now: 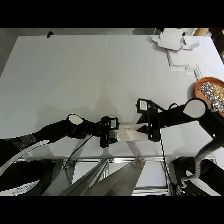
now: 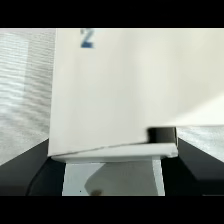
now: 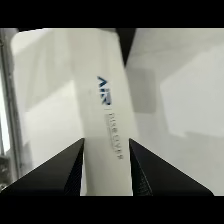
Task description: Fold the box and place the chain.
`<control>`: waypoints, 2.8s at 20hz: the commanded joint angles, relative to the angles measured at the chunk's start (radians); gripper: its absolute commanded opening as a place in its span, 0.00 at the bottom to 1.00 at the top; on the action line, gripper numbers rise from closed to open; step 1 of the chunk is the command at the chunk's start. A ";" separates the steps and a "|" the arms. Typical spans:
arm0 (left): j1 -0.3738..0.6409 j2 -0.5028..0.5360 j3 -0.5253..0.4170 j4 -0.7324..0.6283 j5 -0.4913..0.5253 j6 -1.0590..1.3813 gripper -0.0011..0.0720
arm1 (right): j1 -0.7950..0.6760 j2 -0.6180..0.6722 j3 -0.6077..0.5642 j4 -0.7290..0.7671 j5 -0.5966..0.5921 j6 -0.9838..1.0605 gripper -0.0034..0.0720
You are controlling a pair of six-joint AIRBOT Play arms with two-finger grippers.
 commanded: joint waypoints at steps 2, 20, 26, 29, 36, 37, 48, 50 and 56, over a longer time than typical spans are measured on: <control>-0.001 0.001 0.001 0.000 0.000 0.000 0.30 | 0.069 0.078 -0.061 -0.048 -0.023 -0.039 0.47; -0.001 0.001 0.001 0.000 0.000 0.000 0.30 | 0.105 0.077 -0.112 -0.109 -0.179 -0.038 0.27; -0.001 0.001 0.001 0.000 0.000 0.000 0.30 | 0.105 0.076 -0.115 -0.097 -0.193 -0.035 0.28; -0.001 0.001 0.001 0.000 0.000 0.000 0.30 | 0.105 0.076 -0.115 -0.043 -0.164 -0.036 0.32; -0.001 0.001 0.001 0.000 0.000 0.000 0.30 | 0.105 0.098 -0.102 0.047 -0.098 -0.035 0.51; -0.001 0.001 0.001 0.000 0.000 0.000 0.30 | 0.105 0.100 -0.092 0.060 -0.085 -0.036 0.51; -0.001 0.001 0.001 0.000 0.000 0.000 0.30 | 0.105 -0.007 -0.064 0.051 -0.091 -0.023 0.06; -0.001 0.001 0.001 0.000 0.000 0.000 0.30 | 0.105 -0.031 -0.067 0.051 -0.088 -0.024 0.06; -0.001 0.001 0.001 0.000 0.000 0.000 0.30 | 0.105 -0.030 -0.114 0.051 -0.100 -0.028 0.06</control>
